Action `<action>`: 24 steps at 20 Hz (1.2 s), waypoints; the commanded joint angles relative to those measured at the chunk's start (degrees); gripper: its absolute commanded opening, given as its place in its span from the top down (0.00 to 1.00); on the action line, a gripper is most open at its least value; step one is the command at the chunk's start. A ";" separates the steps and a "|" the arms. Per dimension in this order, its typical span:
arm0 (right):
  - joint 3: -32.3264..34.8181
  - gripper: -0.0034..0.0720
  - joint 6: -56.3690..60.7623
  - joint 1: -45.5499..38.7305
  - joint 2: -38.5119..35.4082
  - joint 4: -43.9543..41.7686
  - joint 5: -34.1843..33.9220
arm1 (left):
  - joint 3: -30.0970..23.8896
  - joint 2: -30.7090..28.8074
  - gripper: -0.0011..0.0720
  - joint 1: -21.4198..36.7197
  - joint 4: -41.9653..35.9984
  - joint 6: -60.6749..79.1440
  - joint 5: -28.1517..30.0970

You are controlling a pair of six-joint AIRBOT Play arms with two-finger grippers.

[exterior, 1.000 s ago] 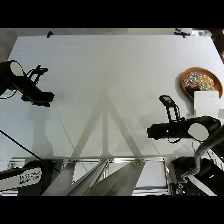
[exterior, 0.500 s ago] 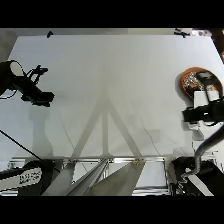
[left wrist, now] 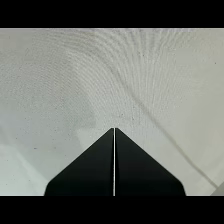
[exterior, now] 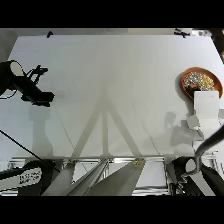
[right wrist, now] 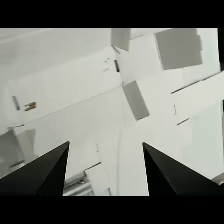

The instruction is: Fold the box and place the chain.

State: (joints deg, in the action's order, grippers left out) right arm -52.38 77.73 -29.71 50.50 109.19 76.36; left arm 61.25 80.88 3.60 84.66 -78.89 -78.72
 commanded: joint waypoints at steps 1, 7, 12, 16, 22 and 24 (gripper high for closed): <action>-0.66 0.23 -4.85 -8.92 7.87 3.76 -5.44 | -0.02 0.00 0.97 0.00 0.02 0.00 0.00; -9.90 0.22 -9.60 -18.88 23.85 6.16 -9.46 | -0.02 0.00 0.97 0.00 0.02 0.00 0.02; -21.16 0.23 -17.86 -21.49 33.81 -3.37 -8.09 | -0.02 0.00 0.97 0.00 0.02 0.00 0.00; -25.62 0.23 -20.09 -21.42 40.81 -4.07 -4.26 | -0.02 0.00 0.97 0.00 0.02 0.00 0.00; -25.83 0.33 -21.29 -21.42 46.42 -4.79 -1.92 | -0.02 0.00 0.97 0.00 0.02 0.00 0.00; -25.83 0.44 -21.79 -21.42 47.41 -4.96 1.16 | -0.02 0.00 0.97 0.00 0.02 0.00 0.00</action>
